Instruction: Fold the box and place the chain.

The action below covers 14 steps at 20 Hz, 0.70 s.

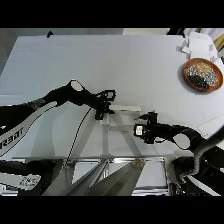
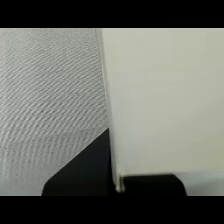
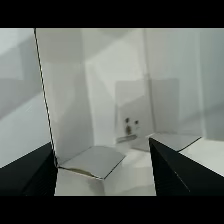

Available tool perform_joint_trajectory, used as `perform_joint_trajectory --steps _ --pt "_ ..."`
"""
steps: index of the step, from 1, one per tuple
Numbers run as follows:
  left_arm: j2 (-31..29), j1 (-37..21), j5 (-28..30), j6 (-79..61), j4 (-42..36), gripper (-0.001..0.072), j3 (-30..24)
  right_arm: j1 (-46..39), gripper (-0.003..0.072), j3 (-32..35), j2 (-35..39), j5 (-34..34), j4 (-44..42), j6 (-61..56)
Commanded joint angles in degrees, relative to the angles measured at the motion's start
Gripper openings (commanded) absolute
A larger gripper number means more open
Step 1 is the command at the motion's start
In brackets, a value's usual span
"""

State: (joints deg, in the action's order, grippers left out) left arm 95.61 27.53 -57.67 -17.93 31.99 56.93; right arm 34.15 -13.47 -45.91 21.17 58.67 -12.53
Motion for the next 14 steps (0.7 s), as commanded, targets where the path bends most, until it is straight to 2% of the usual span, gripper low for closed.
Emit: perform_joint_trajectory --steps 1,5,9,14 --pt "0.0 0.0 0.0 0.0 0.0 0.0009 0.0 0.0 0.0601 -2.0 0.0 0.9 0.0 -0.1" --pt "0.0 0.0 0.0 0.0 0.0 0.0009 0.0 -0.8 0.0601 -2.4 0.0 3.8 -0.6 0.0" --pt "0.0 0.1 0.0 0.0 0.0 0.0009 0.0 -7.3 0.0601 -5.3 -0.1 8.2 -0.5 1.1" --pt "0.0 0.0 0.0 0.0 0.0 0.0009 0.0 -8.8 0.0601 -5.6 -1.0 7.7 -1.7 1.3"
